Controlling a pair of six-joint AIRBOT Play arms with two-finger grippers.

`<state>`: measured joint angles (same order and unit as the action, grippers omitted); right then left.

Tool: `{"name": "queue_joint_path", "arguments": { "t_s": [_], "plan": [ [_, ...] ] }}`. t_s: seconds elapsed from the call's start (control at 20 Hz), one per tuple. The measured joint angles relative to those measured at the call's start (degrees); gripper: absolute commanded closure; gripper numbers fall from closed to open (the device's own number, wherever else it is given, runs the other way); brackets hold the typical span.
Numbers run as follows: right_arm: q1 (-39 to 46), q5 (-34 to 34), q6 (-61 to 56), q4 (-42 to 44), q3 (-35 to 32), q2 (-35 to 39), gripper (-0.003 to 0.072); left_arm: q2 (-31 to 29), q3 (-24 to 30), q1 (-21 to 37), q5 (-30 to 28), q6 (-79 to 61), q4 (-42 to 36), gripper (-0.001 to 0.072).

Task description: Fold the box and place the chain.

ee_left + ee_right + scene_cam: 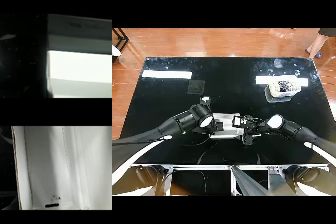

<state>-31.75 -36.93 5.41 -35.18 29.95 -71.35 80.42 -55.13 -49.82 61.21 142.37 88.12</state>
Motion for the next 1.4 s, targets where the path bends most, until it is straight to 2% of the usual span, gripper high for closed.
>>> {"name": "queue_joint_path", "arguments": {
  "t_s": [0.05, 0.1, 0.4, 0.5, 0.55, 0.6, 0.95, 1.3, 1.4],
  "plan": [
    [0.0, 0.02, 0.0, 0.0, 0.0, 0.0, 0.0447, 0.02, 0.0, 0.0, -0.02, 0.0, -0.07, 0.0652],
    [0.0, 0.0, 0.0, -0.02, 0.0, 0.0, 0.0447, 0.04, -0.02, 0.0, -0.04, 0.04, -0.11, 0.0675],
    [0.0, 0.02, -0.04, 0.02, 0.0, 0.0, 0.0447, 0.11, -0.02, 0.0, -0.22, 0.31, -0.44, 0.0661],
    [0.0, 0.02, -0.09, 0.04, -0.02, 0.0, 0.0447, 0.11, -0.04, 0.0, -0.46, 0.76, -0.68, 0.0394],
    [0.0, 0.04, -0.11, 0.07, -0.02, 0.0, 0.0447, 0.13, -0.04, 0.0, -1.7, 0.85, -1.01, 0.03],
    [0.0, 0.11, -0.09, 0.33, 0.0, 0.0, 0.0447, 0.07, -0.15, -0.02, -2.03, 0.83, -1.14, 0.0254],
    [0.0, 0.07, -0.09, 0.22, -0.02, -0.02, 0.0447, -0.11, -0.5, -0.02, 0.48, 0.81, 0.37, 0.0253],
    [0.0, 0.04, -0.07, 0.13, 0.0, -0.02, 0.0447, -0.04, -0.5, 0.35, -0.48, 0.81, 1.66, 0.0268],
    [0.0, 0.04, -0.07, 0.13, -0.02, -0.02, 0.0447, 0.0, -0.5, 0.35, -1.31, 0.81, 1.64, 0.0357]
  ]
}}
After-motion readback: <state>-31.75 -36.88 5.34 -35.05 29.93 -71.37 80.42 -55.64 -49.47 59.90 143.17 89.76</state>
